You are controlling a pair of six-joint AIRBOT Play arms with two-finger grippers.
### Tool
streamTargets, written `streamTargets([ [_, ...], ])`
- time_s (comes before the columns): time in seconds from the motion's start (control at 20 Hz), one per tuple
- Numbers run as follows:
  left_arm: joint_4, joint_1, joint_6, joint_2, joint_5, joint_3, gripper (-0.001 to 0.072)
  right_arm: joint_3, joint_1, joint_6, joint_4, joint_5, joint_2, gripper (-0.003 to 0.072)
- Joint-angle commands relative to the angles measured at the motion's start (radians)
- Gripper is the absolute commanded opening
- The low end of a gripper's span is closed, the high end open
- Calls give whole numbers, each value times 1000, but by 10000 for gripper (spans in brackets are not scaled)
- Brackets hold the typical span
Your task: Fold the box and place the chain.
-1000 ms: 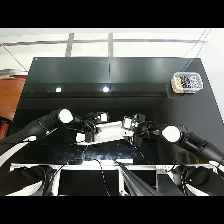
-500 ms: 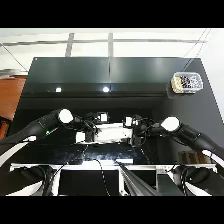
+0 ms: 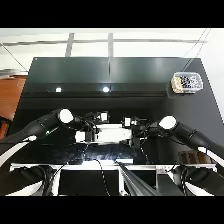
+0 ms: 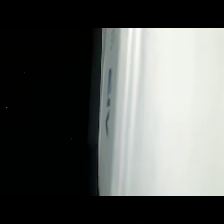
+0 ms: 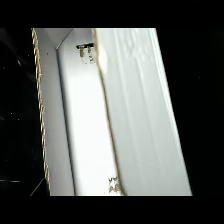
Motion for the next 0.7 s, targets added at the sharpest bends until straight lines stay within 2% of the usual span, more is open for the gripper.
streamTargets([
  [0.0, -3, 0, -1, 0, 10, 6, 28, 0, 0, -4, 5, 3, -27, 700],
  [0.65, 20, 0, -1, -11, 69, 6, 28, 0, 3, -9, -6, -24, -57, 700],
])
